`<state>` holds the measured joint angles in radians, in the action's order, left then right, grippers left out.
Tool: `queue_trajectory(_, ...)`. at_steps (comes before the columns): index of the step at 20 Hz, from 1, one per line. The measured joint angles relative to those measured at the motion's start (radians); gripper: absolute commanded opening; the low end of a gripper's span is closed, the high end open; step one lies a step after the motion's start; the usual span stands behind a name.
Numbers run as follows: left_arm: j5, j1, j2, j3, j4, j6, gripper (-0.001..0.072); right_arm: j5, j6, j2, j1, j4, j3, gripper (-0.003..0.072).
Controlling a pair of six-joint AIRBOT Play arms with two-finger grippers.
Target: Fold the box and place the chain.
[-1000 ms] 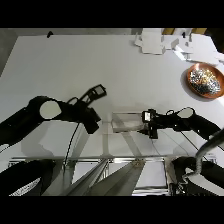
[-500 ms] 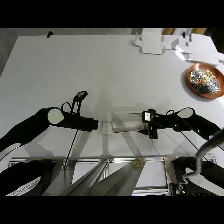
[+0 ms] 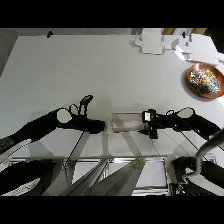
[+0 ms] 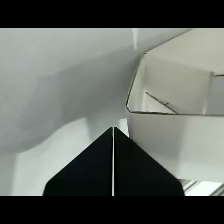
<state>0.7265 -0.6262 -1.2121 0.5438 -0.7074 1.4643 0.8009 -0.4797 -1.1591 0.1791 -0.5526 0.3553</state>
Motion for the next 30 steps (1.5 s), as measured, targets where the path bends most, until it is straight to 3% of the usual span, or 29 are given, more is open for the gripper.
queue_trajectory(8, 0.015, -0.031, 0.037, 0.083, 0.019, -0.021, 0.0043, 0.0, 0.0, 0.0, 0.0, 0.0, 0.0, 0.0268)
queue_trajectory(11, 0.018, -0.047, 0.042, 0.092, 0.021, -0.022, 0.0156, 0.0, 0.0, 0.0, 0.0, 0.0, 0.0, 0.0268)
queue_trajectory(16, 0.015, -0.064, 0.042, 0.096, 0.021, -0.024, 0.0163, 0.0, -0.001, 0.0, 0.0, 0.0, 0.0, 0.0268)
queue_trajectory(17, 0.015, -0.065, 0.042, 0.096, 0.021, -0.024, 0.0209, 0.0, -0.001, 0.0, 0.0, 0.0, 0.0, 0.0268)
queue_trajectory(18, 0.014, -0.067, 0.042, 0.096, 0.02, -0.024, 0.03, 0.0, -0.001, 0.0, 0.0, 0.0, 0.0, 0.0268)
queue_trajectory(22, 0.004, -0.087, 0.036, 0.104, -0.006, -0.009, 0.0334, 0.0, 0.0, 0.0, 0.0, 0.0, 0.0, 0.0268)
queue_trajectory(30, 0.026, -0.141, -0.032, 0.193, -0.159, 0.18, 0.0334, 0.0, 0.0, 0.0, 0.0, 0.0, 0.0, 0.0268)
